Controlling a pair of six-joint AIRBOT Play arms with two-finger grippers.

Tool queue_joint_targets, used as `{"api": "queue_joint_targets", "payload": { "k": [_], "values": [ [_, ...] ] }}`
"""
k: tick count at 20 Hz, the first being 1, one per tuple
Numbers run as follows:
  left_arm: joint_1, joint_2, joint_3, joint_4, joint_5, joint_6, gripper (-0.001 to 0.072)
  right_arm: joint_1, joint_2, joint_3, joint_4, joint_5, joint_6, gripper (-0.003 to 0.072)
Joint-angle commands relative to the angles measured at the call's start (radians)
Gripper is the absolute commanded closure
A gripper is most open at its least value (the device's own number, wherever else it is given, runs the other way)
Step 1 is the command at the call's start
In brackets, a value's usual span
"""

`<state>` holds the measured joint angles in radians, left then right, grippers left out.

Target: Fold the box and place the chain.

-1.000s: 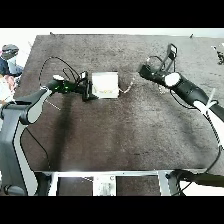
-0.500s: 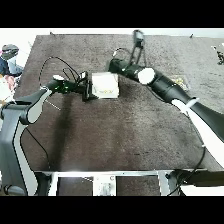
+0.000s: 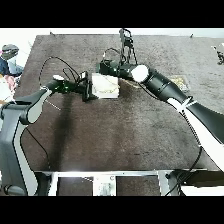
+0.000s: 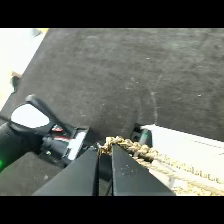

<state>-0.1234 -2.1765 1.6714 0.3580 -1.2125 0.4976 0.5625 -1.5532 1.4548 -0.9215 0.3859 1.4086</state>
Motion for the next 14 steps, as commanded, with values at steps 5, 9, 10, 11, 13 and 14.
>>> {"api": "queue_joint_targets", "payload": {
  "k": [5,9,10,11,13,14],
  "values": [
    [0.0,0.0,0.001,0.0,0.0,0.0,0.0434,0.01,0.001,0.003,-0.083,0.063,0.01,0.0674],
    [0.0,0.0,0.001,0.0,0.0,0.0,0.0434,-0.022,0.0,-0.094,-0.198,0.063,0.123,0.0651],
    [0.0,0.0,0.001,0.0,0.0,0.0,0.0434,-0.031,0.0,-0.116,-0.2,0.063,0.122,0.0434],
    [0.0,0.0,0.001,0.0,0.0,0.0,0.0434,-0.039,0.0,-0.129,-0.223,0.063,0.122,0.0321],
    [0.0,0.0,0.001,0.0,0.0,0.0,0.0434,-0.071,0.001,-0.143,-0.289,0.08,0.122,0.0346],
    [0.0,0.0,0.001,0.0,0.0,0.0,0.0434,-0.1,0.001,-0.143,-0.307,0.127,0.122,0.0346]
  ]
}}
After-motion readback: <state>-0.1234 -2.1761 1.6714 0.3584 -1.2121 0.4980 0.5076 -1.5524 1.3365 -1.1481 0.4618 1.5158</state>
